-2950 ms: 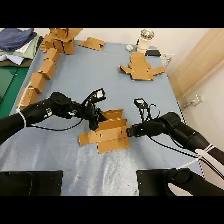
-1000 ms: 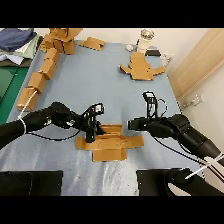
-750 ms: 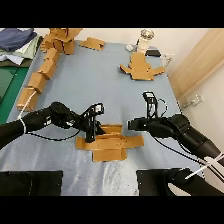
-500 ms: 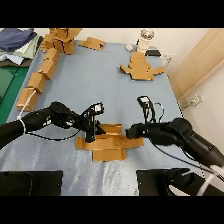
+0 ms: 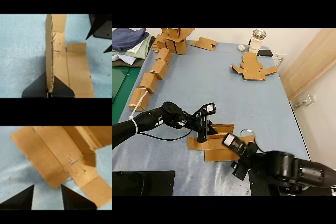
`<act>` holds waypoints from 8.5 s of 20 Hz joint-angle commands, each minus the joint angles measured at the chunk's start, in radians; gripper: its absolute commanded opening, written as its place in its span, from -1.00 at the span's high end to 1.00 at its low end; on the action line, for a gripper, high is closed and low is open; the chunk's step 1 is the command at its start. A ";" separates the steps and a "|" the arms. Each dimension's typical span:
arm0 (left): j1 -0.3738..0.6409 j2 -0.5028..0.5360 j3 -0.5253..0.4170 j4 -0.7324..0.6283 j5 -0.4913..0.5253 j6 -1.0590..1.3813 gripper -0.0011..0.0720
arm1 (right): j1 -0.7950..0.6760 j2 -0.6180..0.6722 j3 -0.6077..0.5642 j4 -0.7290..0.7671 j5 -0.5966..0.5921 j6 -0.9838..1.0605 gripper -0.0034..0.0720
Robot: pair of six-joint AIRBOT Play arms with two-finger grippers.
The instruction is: Fold the box.
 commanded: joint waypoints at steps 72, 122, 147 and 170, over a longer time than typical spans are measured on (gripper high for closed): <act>-0.001 0.000 0.000 0.000 0.000 0.000 0.93 | -0.744 -0.256 -0.021 0.792 0.229 -1.544 -0.98; -0.001 0.000 0.000 0.000 0.000 0.000 0.93 | -0.790 -0.383 0.032 0.831 0.183 -1.740 -0.78; -0.001 0.000 0.000 -0.001 0.000 0.000 0.93 | -0.790 -0.383 0.031 0.847 0.157 -1.740 -0.42; 0.012 0.047 0.000 0.008 0.062 -0.129 -0.04 | -0.790 -0.383 0.031 0.847 0.157 -1.740 -0.42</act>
